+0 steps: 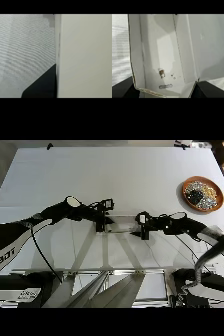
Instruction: Fold the box and place the chain.
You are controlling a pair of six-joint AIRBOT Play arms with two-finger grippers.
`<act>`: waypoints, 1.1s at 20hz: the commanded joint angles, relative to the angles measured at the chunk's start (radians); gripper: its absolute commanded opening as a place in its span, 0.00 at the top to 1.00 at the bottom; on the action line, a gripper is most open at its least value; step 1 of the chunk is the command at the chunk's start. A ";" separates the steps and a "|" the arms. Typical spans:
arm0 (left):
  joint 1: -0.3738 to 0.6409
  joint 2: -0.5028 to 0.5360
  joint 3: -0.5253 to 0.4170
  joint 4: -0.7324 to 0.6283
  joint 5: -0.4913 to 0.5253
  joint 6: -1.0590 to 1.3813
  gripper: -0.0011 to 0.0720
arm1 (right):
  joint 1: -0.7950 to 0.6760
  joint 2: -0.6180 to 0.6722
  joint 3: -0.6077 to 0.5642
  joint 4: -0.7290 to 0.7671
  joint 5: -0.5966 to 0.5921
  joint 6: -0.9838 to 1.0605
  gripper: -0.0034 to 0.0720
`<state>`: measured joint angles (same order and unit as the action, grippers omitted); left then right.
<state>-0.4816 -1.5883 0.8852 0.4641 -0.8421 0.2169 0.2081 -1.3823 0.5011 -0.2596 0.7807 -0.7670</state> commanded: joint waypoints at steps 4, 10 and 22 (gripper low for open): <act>0.000 0.000 0.000 0.000 0.000 0.000 0.97 | -0.032 -0.004 0.010 0.013 0.014 0.002 0.12; 0.000 0.000 0.000 0.000 0.000 0.000 0.97 | -0.055 -0.023 0.031 0.005 0.069 -0.002 0.07; 0.000 0.000 0.000 0.000 0.000 0.000 0.97 | -0.059 -0.048 0.079 -0.077 0.134 0.063 0.02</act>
<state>-0.4812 -1.5887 0.8852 0.4641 -0.8433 0.2173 0.1497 -1.4220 0.5701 -0.3210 0.9081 -0.7193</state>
